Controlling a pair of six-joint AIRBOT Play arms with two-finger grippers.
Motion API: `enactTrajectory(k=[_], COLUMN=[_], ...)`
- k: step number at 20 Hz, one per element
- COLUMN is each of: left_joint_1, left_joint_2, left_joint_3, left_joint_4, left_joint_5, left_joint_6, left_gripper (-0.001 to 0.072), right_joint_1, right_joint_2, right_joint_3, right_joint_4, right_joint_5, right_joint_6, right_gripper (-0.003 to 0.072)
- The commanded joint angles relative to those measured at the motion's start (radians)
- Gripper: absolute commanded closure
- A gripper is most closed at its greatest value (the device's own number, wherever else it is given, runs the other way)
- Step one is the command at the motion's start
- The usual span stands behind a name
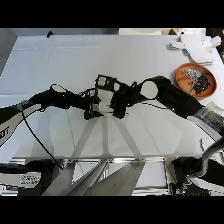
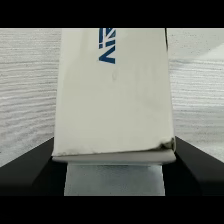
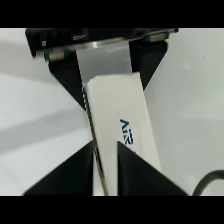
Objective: Fold the box and place the chain.
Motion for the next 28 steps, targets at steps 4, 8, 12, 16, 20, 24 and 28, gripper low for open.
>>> enactTrajectory(k=[4, 8, 12, 16, 20, 24, 28], left_joint_1=[0.000, 0.000, 0.000, 0.000, 0.000, 0.000, 0.000], left_joint_2=[0.001, 0.001, 0.001, 0.001, 0.001, 0.001, 0.001], left_joint_3=[0.000, 0.000, 0.000, 0.000, 0.000, 0.000, 0.000], left_joint_4=[0.000, 0.000, 0.000, 0.000, 0.000, 0.000, 0.000], left_joint_5=[0.000, 0.000, 0.000, 0.000, 0.000, 0.000, 0.000], left_joint_6=[0.000, 0.000, 0.000, 0.000, 0.000, 0.000, 0.000], left_gripper=[0.0453, 0.0453, 0.0453, 0.0453, 0.0453, 0.0453, 0.0453], right_joint_1=[-0.070, -0.074, -0.074, -0.074, -0.074, -0.074, -0.074], right_joint_2=[-0.032, -0.130, -0.151, -0.151, -0.151, -0.145, -0.086], right_joint_3=[-0.003, -0.005, -0.067, -0.170, -0.196, -0.196, -0.196], right_joint_4=[0.359, 0.440, 0.441, 0.438, 0.440, 0.461, 0.529], right_joint_5=[-0.044, 0.001, -0.031, -0.071, -0.097, -0.101, -0.120], right_joint_6=[0.080, 0.079, 0.078, 0.076, 0.076, 0.076, 0.067], right_gripper=[0.0676, 0.0677, 0.0677, 0.0677, 0.0677, 0.0677, 0.0677])
